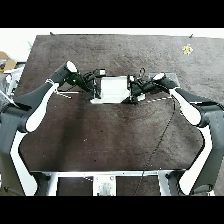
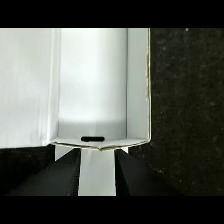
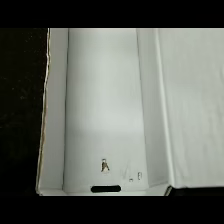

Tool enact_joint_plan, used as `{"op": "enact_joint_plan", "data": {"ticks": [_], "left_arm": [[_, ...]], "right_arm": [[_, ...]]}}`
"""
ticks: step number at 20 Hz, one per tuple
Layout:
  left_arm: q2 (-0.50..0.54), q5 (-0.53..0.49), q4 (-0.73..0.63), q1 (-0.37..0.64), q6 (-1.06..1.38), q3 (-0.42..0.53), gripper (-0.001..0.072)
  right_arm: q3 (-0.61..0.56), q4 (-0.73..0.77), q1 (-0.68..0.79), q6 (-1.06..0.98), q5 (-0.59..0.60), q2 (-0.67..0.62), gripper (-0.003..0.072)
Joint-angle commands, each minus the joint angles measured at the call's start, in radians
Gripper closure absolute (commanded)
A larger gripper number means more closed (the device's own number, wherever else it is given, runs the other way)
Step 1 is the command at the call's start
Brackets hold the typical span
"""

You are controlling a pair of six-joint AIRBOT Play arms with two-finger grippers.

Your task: Fold the box and place the chain.

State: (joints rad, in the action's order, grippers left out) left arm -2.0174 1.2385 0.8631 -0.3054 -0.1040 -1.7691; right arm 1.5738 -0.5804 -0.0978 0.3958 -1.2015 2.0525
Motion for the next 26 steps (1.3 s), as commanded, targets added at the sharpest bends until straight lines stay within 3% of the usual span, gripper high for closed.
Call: {"op": "enact_joint_plan", "data": {"ticks": [1,24,26], "left_arm": [[0.001,-0.010,-0.073,0.000,0.001,0.000,0.0478],[0.000,-0.079,-0.204,-0.002,0.140,0.066,0.0476],[0.000,-0.076,-0.203,-0.002,0.140,0.066,0.0443]], "right_arm": [[0.001,0.000,0.000,0.000,0.000,0.001,0.0248],[0.001,0.000,0.000,0.000,0.000,0.001,0.0247],[0.001,0.000,-0.001,0.000,0.000,0.001,0.0248]]}}
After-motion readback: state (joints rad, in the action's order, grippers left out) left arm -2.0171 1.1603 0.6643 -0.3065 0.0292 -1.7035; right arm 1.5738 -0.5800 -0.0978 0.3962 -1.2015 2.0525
